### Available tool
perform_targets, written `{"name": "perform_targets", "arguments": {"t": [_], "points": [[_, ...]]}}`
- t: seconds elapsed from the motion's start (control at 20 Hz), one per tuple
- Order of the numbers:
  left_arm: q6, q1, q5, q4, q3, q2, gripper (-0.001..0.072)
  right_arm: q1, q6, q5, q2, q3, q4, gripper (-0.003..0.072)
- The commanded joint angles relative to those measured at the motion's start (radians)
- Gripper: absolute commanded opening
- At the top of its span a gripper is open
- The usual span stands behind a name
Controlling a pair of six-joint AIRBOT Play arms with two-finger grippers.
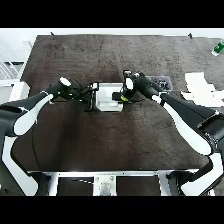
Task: Fold the box and place the chain.
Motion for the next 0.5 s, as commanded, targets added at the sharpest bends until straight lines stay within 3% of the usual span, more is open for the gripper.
{"name": "perform_targets", "arguments": {"t": [0.0, 0.05, 0.15, 0.45], "points": [[-0.001, 0.001, 0.003, 0.000, 0.000, 0.000, 0.0526, 0.001, 0.028, 0.027, -0.001, 0.001, -0.011, 0.0214], [-0.002, 0.001, 0.003, 0.000, 0.000, 0.000, 0.0527, 0.001, 0.031, 0.027, -0.002, 0.001, -0.011, 0.0213], [-0.002, 0.001, 0.003, 0.000, 0.000, 0.000, 0.0526, 0.001, 0.031, 0.027, -0.006, 0.001, -0.008, 0.0141], [-0.010, 0.001, 0.005, 0.000, 0.000, 0.000, 0.0526, 0.001, 0.031, 0.081, -0.032, 0.035, 0.001, 0.0098]]}}
